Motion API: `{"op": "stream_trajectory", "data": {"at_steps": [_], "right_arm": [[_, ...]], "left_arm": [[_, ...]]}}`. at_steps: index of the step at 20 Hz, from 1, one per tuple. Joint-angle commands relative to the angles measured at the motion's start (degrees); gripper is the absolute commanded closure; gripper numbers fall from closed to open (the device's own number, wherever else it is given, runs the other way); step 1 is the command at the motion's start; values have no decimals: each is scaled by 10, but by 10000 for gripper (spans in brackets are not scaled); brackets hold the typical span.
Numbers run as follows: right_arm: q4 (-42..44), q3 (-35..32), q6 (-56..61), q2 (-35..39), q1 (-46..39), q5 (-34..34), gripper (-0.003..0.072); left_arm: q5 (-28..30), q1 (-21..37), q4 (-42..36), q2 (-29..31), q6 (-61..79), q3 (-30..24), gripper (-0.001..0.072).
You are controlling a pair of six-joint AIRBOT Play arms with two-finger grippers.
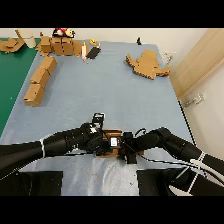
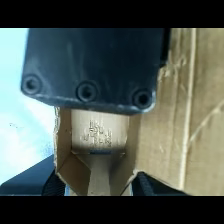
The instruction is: Fold the box.
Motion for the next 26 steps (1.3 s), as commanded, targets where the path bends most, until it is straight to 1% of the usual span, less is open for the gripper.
{"op": "stream_trajectory", "data": {"at_steps": [1, 2, 11, 12, 13, 14, 15, 19, 23, 26], "right_arm": [[0, 0, 0, 0, 0, 1, 157], [0, 0, 0, 0, 0, 1, 156], [0, 0, 0, 0, 0, 1, 156], [0, 0, 0, 0, 0, 1, 156], [0, 0, 0, 0, 0, 1, 157], [0, 0, 0, 0, 0, 1, 156], [0, 0, 0, 0, 0, 1, 156], [0, 0, 0, 0, 0, 1, 156], [0, 0, 0, 0, 0, 1, 156], [0, 0, 0, 0, 0, 1, 156]], "left_arm": [[10, 0, 0, -3, -2, 2, 610], [14, 0, 0, -3, -2, 2, 698], [20, 0, -18, -3, -7, 2, 697], [20, 0, -18, -3, -7, 2, 663], [20, 0, -18, -3, -8, 2, 361], [19, 0, -19, -3, -11, 2, 137], [19, 0, -19, -2, -15, 2, 125], [12, 2, -14, 7, -15, 2, 125], [-35, 16, -7, 26, -15, 2, 125], [-32, 19, -4, 46, -14, 2, 125]]}}
